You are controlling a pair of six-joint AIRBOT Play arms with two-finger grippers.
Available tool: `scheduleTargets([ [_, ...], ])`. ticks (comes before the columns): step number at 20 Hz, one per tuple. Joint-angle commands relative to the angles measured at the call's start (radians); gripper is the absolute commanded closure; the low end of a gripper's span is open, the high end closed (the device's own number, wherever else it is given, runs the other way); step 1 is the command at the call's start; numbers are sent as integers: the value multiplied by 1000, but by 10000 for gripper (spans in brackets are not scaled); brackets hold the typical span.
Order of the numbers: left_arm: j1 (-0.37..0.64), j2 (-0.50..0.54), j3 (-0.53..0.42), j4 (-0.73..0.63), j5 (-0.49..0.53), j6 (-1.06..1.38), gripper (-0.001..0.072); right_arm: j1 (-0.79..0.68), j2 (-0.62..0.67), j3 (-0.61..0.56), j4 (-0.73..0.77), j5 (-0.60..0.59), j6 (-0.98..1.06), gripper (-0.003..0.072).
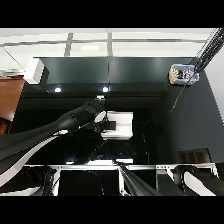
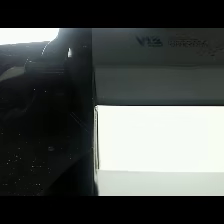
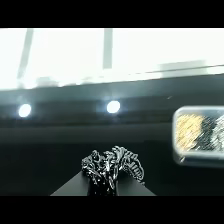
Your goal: Fold the box and place the chain.
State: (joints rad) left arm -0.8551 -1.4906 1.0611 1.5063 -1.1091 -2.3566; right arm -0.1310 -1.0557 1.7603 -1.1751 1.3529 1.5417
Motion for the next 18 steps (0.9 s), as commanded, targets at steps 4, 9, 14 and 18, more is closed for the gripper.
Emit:
scheduleTargets([
  [4, 1, 0, 0, 0, 1, 0, 684, 162, 66, -23, 37, 198, -37, 674],
  [9, 1, 0, 0, 0, 2, 0, 683, 241, 66, -32, 239, 270, -163, 674],
  [14, 1, 0, 0, 0, 2, 0, 683, 254, 58, -32, 481, 197, -183, 674],
  [18, 1, 0, 0, 0, 2, 0, 683, 306, 58, -32, 531, 171, -185, 673],
])
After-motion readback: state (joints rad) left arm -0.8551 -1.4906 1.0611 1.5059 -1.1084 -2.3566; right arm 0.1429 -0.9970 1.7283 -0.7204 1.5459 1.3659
